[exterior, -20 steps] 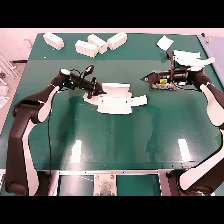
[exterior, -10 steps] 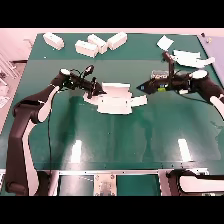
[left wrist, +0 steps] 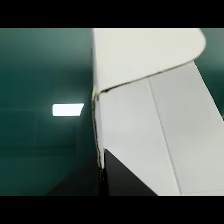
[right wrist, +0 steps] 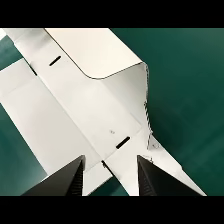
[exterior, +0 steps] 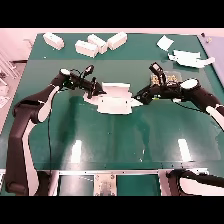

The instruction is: Fold the box and place the chain.

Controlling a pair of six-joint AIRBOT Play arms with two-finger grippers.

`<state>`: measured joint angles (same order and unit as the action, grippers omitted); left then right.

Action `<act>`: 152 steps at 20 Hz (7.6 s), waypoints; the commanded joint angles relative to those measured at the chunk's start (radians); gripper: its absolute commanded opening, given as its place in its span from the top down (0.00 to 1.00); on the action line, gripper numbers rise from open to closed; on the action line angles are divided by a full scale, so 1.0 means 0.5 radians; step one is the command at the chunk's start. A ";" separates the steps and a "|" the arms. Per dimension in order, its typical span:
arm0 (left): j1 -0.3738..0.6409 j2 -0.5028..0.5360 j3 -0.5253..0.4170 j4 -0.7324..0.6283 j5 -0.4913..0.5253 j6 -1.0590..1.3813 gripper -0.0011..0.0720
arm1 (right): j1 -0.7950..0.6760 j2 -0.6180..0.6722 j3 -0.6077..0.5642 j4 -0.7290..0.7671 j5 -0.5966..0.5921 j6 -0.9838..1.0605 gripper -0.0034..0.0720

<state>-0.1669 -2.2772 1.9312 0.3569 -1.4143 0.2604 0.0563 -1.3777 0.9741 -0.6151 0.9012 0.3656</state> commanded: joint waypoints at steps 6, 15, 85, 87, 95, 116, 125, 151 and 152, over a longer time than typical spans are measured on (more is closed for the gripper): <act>-0.001 0.000 0.000 -0.002 0.002 0.002 0.95 | 0.304 0.242 -0.359 -0.217 -0.214 0.034 0.35; -0.001 0.000 0.000 -0.002 0.002 0.003 0.95 | 0.694 0.240 -0.585 -0.442 -0.808 -0.340 0.35; -0.001 0.000 0.000 -0.002 -0.022 -0.002 0.95 | 0.094 -0.502 0.388 0.029 -0.098 -1.536 0.16; -0.001 0.000 0.000 -0.002 -0.022 -0.002 0.95 | 0.092 -0.522 0.430 0.016 -0.044 -1.546 0.16; -0.001 0.000 0.000 -0.002 -0.022 -0.002 0.95 | 0.082 -0.664 0.526 0.010 0.167 -1.550 0.16; -0.001 0.000 0.000 -0.003 -0.022 -0.002 0.95 | 0.004 -0.921 0.581 0.317 0.485 -1.765 0.16; -0.001 0.000 0.000 -0.003 -0.020 -0.001 0.95 | -0.041 -1.023 0.652 0.338 0.642 -1.816 0.16; -0.001 0.000 0.000 -0.003 -0.021 -0.001 0.95 | 0.009 -1.148 0.819 0.250 0.654 -1.817 0.16; -0.001 0.000 0.000 -0.003 -0.021 -0.001 0.95 | 0.009 -1.148 0.819 0.250 0.654 -1.817 0.17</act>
<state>-0.1665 -2.2772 1.9312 0.3553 -1.4250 0.2596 0.0601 -1.9511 1.3827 -0.4885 1.2301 -0.5434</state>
